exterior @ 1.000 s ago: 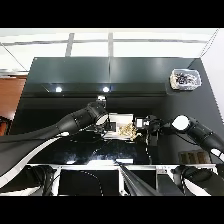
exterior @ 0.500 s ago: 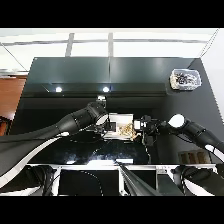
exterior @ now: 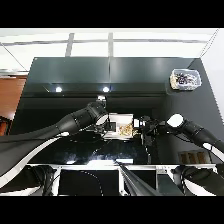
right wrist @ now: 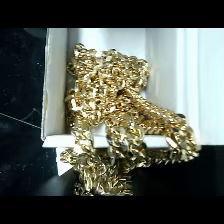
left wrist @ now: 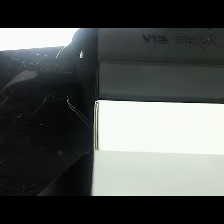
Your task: Fold the box and place the chain.
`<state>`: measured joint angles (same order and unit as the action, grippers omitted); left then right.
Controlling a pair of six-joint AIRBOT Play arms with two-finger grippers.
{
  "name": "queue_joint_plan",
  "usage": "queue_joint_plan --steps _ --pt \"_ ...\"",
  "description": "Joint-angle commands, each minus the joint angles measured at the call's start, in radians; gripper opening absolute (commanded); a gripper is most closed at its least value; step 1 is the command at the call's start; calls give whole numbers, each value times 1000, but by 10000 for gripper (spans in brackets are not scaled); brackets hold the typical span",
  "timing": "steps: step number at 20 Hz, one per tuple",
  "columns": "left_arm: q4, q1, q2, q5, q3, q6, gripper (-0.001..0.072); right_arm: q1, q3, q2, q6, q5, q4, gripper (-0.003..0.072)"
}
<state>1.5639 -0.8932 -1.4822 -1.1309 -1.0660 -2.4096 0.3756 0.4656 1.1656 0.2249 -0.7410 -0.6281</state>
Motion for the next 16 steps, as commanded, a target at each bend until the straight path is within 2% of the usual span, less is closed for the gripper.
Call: queue_joint_plan --steps 1,3,4,7,12,16 --pt "0 0 -1 1 0 0 31 -2 0 -3 -33 -28 -5 59" --pt "0 0 -1 0 0 0 31 -2 0 -20 -46 -37 -5 52" --pt "0 0 -1 0 0 0 31 -6 1 -34 -61 -37 -8 14" --pt "0 0 -1 0 0 0 31 -35 6 -97 -183 -37 -30 12" --pt "-1 0 -1 0 0 0 31 -83 8 -302 -430 -58 -90 10" --pt "-1 0 -1 1 0 0 31 -87 65 -431 -642 -159 -83 10"
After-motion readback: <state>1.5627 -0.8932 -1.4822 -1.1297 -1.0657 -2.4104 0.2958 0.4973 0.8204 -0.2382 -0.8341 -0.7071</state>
